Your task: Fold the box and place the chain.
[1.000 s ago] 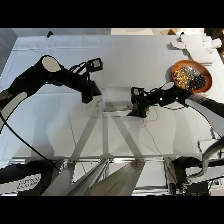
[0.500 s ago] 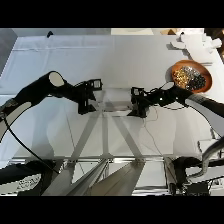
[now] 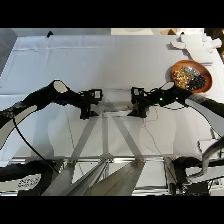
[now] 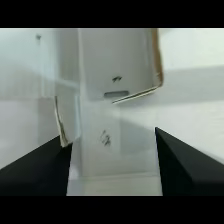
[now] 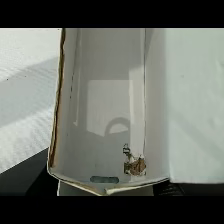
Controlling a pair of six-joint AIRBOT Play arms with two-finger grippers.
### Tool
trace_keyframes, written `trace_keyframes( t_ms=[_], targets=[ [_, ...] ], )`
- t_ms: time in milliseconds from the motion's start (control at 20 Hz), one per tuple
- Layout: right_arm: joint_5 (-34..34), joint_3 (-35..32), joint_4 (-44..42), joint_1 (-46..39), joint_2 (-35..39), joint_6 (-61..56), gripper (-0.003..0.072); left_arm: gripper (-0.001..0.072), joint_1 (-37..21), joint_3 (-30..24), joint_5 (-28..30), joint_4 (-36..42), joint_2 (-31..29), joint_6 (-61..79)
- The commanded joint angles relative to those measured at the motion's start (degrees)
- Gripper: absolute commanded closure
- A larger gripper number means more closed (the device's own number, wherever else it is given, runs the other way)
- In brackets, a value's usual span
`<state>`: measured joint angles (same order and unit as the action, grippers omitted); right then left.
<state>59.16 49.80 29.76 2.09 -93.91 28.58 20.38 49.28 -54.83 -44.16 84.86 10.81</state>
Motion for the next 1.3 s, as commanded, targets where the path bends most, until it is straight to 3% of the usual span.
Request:
trace_keyframes(
  t_ms=[0,350,450,900,1050,1100,1250],
  targets=[
    [0.0,0.0,0.0,0.0,0.0,0.0,0.0289,0.0367,0.0,-0.2,-2.7,1.3,0.3,2.3],
    [0.0,0.0,0.0,0.0,0.0,0.0,0.0289,0.0401,0.0,-0.2,-1.4,1.3,0.3,2.3],
    [0.0,0.0,0.0,0.0,0.0,0.0,0.0289,0.0515,0.0,-0.2,-0.9,1.2,0.2,2.3],
    [0.0,0.0,0.0,0.0,0.0,0.0,0.0289,0.0512,-5.1,-0.2,-1.2,0.6,0.2,2.3],
    [0.0,0.0,0.0,0.0,0.0,0.0,0.0289,0.0459,-4.6,-0.2,1.1,1.0,0.3,3.5],
    [0.0,0.0,0.0,0.0,0.0,0.0,0.0289,0.0335,-4.3,-0.2,1.0,1.6,0.3,5.4],
    [0.0,0.0,0.0,0.0,0.0,0.0,0.0289,0.0333,-3.1,-0.2,0.1,3.0,0.4,8.5]
  ],
)
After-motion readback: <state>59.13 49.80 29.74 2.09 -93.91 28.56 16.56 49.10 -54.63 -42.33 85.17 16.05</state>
